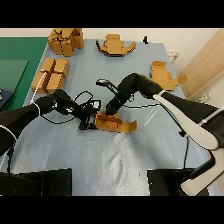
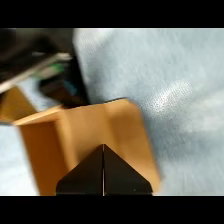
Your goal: Fold the box.
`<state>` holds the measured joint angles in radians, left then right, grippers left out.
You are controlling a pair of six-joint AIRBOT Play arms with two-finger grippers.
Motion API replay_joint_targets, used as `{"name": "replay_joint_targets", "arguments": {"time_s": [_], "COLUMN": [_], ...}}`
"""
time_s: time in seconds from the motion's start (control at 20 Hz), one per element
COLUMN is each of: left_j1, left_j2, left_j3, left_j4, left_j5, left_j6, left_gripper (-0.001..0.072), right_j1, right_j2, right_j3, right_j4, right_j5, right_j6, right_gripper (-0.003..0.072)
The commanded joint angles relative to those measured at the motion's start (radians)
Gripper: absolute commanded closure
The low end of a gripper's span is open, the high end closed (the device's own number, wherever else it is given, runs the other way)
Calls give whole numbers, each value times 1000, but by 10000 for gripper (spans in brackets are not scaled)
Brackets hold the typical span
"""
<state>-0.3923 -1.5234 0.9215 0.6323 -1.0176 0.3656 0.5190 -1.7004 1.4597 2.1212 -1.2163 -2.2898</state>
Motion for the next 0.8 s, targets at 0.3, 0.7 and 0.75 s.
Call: {"name": "replay_joint_targets", "arguments": {"time_s": [0.3, 0.7, 0.75], "left_j1": [1, 1, 1], "left_j2": [18, 18, 18], "left_j3": [2, 1, 1], "left_j4": [50, 50, 50], "left_j5": [20, 24, 24], "left_j6": [-27, -26, -26], "left_gripper": [688, 688, 688], "right_j1": [-35, -27, -23], "right_j2": [645, 556, 549], "right_j3": [-722, -748, -741], "right_j4": [-168, -101, -90], "right_j5": [404, 644, 644], "right_j6": [-254, -505, -513], "right_gripper": [679, 213, 213]}}
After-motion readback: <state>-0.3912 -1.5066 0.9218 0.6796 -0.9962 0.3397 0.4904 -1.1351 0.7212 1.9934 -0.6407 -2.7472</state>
